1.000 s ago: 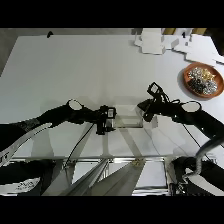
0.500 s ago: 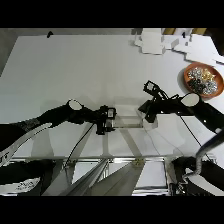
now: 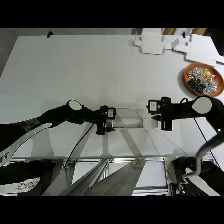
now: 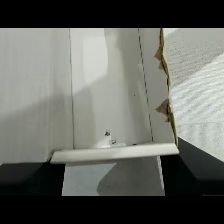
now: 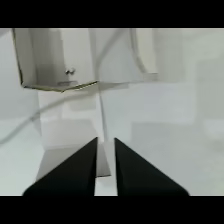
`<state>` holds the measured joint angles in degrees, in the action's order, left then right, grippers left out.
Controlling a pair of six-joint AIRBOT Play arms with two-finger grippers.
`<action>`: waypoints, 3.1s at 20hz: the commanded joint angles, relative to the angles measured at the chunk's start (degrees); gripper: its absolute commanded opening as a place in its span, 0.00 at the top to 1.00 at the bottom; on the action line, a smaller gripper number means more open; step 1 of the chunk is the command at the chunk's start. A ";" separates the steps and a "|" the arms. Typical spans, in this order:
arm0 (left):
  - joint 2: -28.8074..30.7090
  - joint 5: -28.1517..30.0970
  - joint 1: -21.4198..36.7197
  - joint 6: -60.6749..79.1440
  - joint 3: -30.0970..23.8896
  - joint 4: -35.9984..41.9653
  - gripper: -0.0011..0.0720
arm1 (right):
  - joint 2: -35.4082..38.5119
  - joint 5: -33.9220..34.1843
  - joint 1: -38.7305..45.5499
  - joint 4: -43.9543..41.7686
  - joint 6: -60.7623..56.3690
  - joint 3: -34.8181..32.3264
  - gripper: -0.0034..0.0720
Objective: Fold the box and place the chain.
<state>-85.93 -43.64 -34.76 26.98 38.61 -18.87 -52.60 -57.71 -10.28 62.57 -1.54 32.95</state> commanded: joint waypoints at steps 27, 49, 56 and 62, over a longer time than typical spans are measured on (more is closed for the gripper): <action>0.04 -0.33 0.02 0.00 -0.02 0.00 0.78 | -10.32 12.94 -2.58 -31.30 24.00 -11.13 0.50; 0.04 -0.33 0.04 0.00 -0.02 0.00 0.78 | 9.64 14.45 15.17 -9.38 -47.04 -11.13 0.92; 0.04 -0.31 0.02 0.00 -0.02 0.00 0.78 | 0.42 6.14 15.15 -6.99 -67.01 -11.13 0.92; 0.04 -0.33 0.02 0.00 -0.02 0.00 0.78 | -6.84 2.05 13.79 -9.53 -65.16 -11.13 0.92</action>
<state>-85.93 -43.99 -34.74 26.98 38.59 -18.87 -56.27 -53.04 4.40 54.63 -66.67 21.82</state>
